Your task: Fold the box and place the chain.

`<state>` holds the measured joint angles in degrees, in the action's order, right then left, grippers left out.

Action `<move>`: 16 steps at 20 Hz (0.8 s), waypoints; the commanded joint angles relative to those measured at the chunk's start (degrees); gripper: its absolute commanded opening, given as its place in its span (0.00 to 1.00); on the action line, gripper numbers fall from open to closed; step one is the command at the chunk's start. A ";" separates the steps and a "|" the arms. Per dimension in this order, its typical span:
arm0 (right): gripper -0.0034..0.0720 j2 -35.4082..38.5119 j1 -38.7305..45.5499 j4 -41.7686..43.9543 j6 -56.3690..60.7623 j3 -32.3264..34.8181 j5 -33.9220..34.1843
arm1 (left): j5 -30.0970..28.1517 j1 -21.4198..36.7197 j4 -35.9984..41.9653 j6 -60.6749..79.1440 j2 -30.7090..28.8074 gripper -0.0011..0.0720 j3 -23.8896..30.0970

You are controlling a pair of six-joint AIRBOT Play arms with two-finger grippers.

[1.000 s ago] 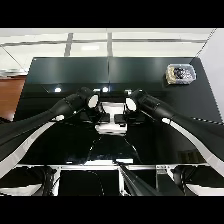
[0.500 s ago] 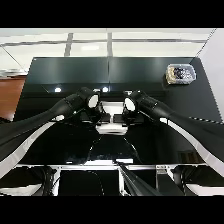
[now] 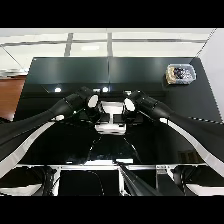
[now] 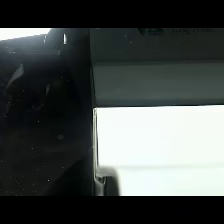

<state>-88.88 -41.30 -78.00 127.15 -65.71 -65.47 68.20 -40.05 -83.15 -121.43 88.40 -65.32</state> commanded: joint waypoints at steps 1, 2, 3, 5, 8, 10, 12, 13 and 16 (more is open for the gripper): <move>0.53 0.02 -0.85 0.33 0.11 0.02 -0.52 | -0.02 0.04 0.09 -0.07 -0.02 0.05 -0.04; 0.53 0.02 -1.36 -0.15 -0.07 0.02 -0.50 | 0.00 0.04 0.09 -0.07 -0.02 0.05 -0.04; 0.53 0.00 -1.70 -0.87 -0.07 0.04 -0.50 | 0.00 0.04 0.09 -0.07 -0.02 0.05 -0.04; 0.52 0.00 -1.49 -1.95 -0.07 0.02 -0.55 | 0.00 0.04 0.09 -0.07 -0.02 0.05 -0.04; 0.31 0.00 -1.18 -2.01 -0.09 0.02 -1.40 | -0.02 0.04 0.09 -0.07 -0.02 0.05 -0.04; 0.07 0.00 -1.20 -2.12 -0.13 0.02 -1.33 | -0.02 0.04 0.09 -0.07 -0.02 0.05 -0.04; 0.07 0.00 -1.20 -2.25 -0.11 0.02 -1.27 | -0.02 0.04 0.09 -0.07 -0.02 0.05 -0.04; 0.07 0.04 -1.18 -2.29 -0.11 0.02 -1.36 | -0.02 0.04 0.09 -0.07 -0.02 0.05 -0.04; 0.45 1.53 -0.83 -2.19 -0.11 -0.02 -1.40 | -0.04 0.04 0.09 -0.07 -0.02 0.05 -0.04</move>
<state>-88.36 -42.37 -80.16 126.61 -65.69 -66.98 68.03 -40.07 -83.13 -121.10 88.40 -65.32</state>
